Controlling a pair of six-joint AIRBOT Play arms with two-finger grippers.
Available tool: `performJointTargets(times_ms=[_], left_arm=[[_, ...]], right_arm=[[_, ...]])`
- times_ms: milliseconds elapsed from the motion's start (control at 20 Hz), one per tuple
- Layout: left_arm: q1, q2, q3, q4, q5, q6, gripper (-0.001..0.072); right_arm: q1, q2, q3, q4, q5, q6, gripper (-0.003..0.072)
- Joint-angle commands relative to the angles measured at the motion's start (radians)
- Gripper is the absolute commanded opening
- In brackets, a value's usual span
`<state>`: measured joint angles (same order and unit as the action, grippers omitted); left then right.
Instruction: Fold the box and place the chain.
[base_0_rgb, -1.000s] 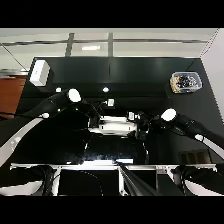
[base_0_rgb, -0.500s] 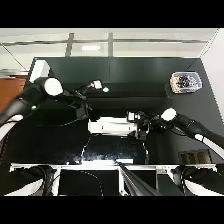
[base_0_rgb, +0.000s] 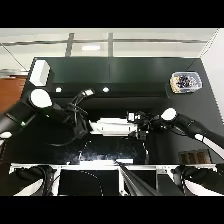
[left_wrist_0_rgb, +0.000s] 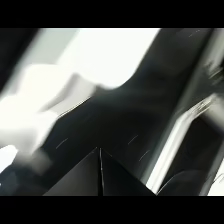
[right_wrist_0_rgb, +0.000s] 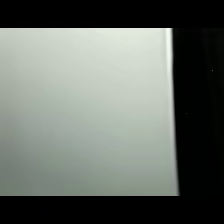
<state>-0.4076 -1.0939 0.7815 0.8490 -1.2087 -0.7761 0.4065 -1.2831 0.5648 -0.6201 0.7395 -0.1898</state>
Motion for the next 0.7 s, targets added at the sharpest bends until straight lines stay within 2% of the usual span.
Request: performJointTargets(times_ms=[0, 100, 150, 200, 250, 400, 650], left_arm=[[-0.028, 0.010, -0.151, -0.390, 0.315, 0.117, 0.0023], [-0.029, 0.010, -0.193, -0.549, 0.547, 0.202, 0.0024], [-0.029, 0.006, -0.197, -0.583, 0.646, 0.233, 0.0024], [-0.029, -0.005, -0.190, -0.588, 0.715, 0.235, 0.0024], [-0.027, -0.026, -0.180, -0.570, 0.737, 0.240, 0.0024], [-0.051, -0.134, -0.118, -0.388, 0.650, 0.250, 0.0023], [-0.122, -0.250, -0.036, -0.190, 0.601, 0.127, 0.0023]], right_arm=[[0.001, 0.000, 0.000, 0.001, 0.001, 0.001, 0.0235], [0.001, 0.000, 0.000, 0.001, 0.001, 0.001, 0.0235], [0.001, 0.000, 0.000, 0.002, 0.001, 0.001, 0.0236], [0.001, 0.000, 0.000, 0.002, 0.000, 0.001, 0.0235], [0.001, 0.000, 0.000, 0.002, 0.001, 0.001, 0.0235], [0.001, 0.000, 0.000, 0.002, 0.000, 0.001, 0.0235], [0.001, 0.000, 0.000, 0.002, 0.000, 0.001, 0.0235]])
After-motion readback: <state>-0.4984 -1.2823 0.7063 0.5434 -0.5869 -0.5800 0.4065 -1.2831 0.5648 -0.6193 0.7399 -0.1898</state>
